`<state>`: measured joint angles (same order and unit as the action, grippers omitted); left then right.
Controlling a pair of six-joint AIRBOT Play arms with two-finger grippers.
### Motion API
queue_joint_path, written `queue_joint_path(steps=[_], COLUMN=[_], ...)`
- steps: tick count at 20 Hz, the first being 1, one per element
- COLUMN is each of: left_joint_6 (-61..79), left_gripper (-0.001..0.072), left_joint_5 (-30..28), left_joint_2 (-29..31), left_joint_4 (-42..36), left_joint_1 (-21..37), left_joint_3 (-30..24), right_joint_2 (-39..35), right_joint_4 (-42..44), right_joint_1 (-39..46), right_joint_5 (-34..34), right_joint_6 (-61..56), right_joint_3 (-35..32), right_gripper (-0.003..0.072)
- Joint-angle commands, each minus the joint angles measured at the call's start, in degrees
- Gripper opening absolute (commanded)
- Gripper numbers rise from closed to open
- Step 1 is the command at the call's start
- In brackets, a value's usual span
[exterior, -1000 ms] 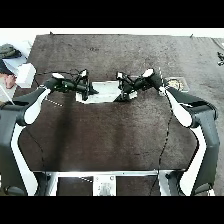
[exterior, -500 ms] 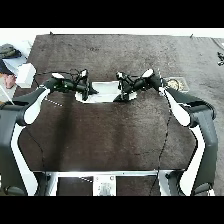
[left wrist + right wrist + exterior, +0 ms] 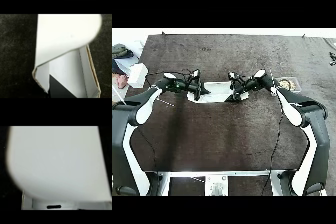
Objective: Fold the box and place the chain.
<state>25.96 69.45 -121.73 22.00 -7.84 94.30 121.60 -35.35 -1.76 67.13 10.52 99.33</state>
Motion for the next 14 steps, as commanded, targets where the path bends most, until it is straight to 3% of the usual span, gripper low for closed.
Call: queue_joint_path(steps=[1, 3, 4, 14], left_joint_6=[0.0, 0.0, 0.0, 0.0], left_gripper=[0.0014, 0.0013, 0.0013, 0.0013], left_joint_5=[0.0, 0.0, 0.0, 0.0], left_joint_2=[0.0, 0.0, 0.0, 0.0], left_joint_4=[0.0, 0.0, 0.0, 0.0], left_joint_1=[0.0, 0.0, 0.0, 0.0], left_joint_3=[0.0, 0.0, 0.0, 0.0], right_joint_2=[0.0, 0.0, 0.0, 0.0], right_joint_4=[0.0, 0.0, -0.1, -0.4], right_joint_1=[0.0, 0.0, 0.0, 0.0], right_joint_5=[-1.0, -1.6, -1.6, -1.6], right_joint_6=[0.2, 0.2, 0.2, 0.2], right_joint_3=[0.1, 0.1, 0.1, 0.1], right_gripper=[0.048, 0.0468, 0.0353, 0.0355])
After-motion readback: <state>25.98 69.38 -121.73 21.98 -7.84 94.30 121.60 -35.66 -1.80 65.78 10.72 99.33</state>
